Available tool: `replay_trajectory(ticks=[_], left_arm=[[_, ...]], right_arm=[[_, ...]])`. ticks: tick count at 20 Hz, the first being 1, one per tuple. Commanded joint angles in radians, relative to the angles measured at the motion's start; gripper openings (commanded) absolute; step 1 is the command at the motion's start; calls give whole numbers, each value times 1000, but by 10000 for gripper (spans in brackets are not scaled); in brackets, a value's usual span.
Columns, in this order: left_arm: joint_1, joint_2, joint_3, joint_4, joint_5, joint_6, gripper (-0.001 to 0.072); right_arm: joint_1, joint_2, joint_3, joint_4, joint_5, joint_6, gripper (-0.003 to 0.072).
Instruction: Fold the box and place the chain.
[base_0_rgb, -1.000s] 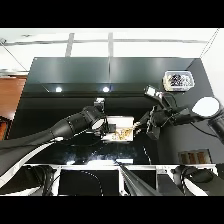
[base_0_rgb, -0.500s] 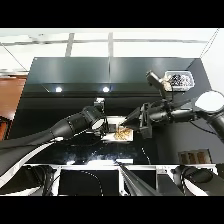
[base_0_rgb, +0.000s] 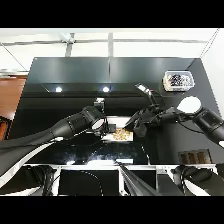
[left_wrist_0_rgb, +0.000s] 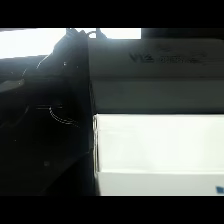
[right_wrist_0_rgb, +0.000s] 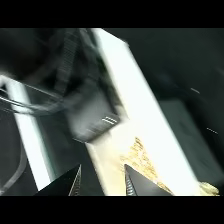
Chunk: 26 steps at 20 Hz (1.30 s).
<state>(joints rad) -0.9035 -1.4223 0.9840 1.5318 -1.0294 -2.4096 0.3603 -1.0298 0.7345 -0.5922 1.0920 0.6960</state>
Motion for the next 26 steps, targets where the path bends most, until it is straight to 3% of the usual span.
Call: replay_trajectory(ticks=[1, 3, 6, 7, 8, 9, 12, 18, 26], left_arm=[[0, 0, 1, 0, -1, 0, 29], [0, 0, 1, 1, 0, 0, 29], [0, 0, 1, 1, 0, 0, 29], [0, 0, 1, 1, 0, 0, 29], [0, -1, 1, 1, 0, 0, 29], [0, -1, 1, 1, 0, 0, 30], [0, -1, 1, 1, 0, 0, 29], [0, -1, 1, 1, 0, 0, 29], [0, -1, 1, 1, 0, 0, 29]], right_arm=[[-144, 34, 7, -139, 106, 11, 335], [-247, 47, -4, -254, 113, 11, 334], [-293, 47, -119, -251, -69, -12, 335], [-280, 46, -159, -249, -142, -37, 374], [-261, 46, -188, -262, -209, -46, 601], [-232, 45, -207, -291, -261, -52, 704], [-132, 34, -219, -322, -283, -282, 703], [14, -93, -219, -156, -388, -705, 703], [30, -153, -219, -114, -451, -776, 702]])
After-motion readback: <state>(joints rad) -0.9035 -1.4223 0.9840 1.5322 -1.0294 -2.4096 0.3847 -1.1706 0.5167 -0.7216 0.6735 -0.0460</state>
